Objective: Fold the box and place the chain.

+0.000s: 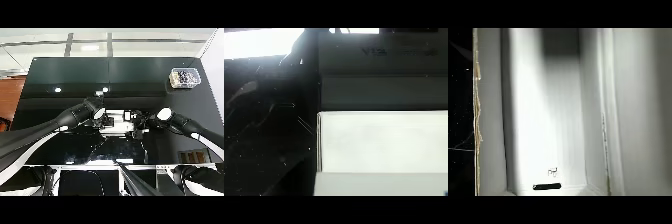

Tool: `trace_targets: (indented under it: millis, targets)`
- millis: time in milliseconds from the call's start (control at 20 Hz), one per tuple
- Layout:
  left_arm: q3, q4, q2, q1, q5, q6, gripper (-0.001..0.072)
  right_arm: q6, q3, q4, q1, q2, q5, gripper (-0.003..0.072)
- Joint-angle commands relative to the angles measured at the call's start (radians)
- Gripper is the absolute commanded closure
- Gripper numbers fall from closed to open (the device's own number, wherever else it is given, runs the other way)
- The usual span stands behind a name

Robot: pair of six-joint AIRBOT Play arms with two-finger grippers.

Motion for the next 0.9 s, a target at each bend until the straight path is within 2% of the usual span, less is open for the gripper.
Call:
trace_targets:
  millis: [0, 250, 350, 400, 450, 500, 650, 750, 850]
  targets:
    - [0.000, -0.003, 0.000, 0.001, -0.006, -0.001, 0.0683, 0.125, 0.008, -0.077, 0.000, 0.043, 0.056, -0.0017]
    - [0.000, -0.002, 0.000, 0.000, -0.007, -0.001, 0.0683, 0.211, 0.009, -0.307, 0.000, 0.180, 0.156, -0.0016]
    - [0.000, -0.001, 0.000, 0.001, -0.006, -0.001, 0.0683, 0.213, 0.009, -0.300, 0.002, 0.181, 0.162, -0.0015]
    - [0.000, -0.002, 0.000, 0.000, -0.006, -0.001, 0.0683, 0.203, 0.009, -0.278, 0.002, 0.180, 0.154, 0.0055]
    - [0.000, -0.001, 0.000, 0.000, -0.006, -0.001, 0.0683, 0.191, 0.009, -0.264, 0.002, 0.180, 0.150, 0.0267]
    - [0.000, 0.000, 0.000, 0.001, -0.006, -0.001, 0.0683, 0.170, 0.009, -0.251, 0.002, 0.179, 0.140, 0.0401]
    - [0.000, 0.000, 0.000, 0.001, -0.005, -0.002, 0.0683, 0.165, 0.008, -0.172, 0.002, 0.166, 0.096, 0.0670]
    - [0.000, 0.000, 0.000, 0.000, -0.005, -0.002, 0.0683, 0.164, 0.008, -0.054, 0.008, 0.136, 0.089, 0.0669]
    - [0.000, -0.001, 0.000, 0.000, -0.005, -0.002, 0.0683, 0.165, 0.008, -0.012, 0.022, 0.110, 0.085, 0.0669]
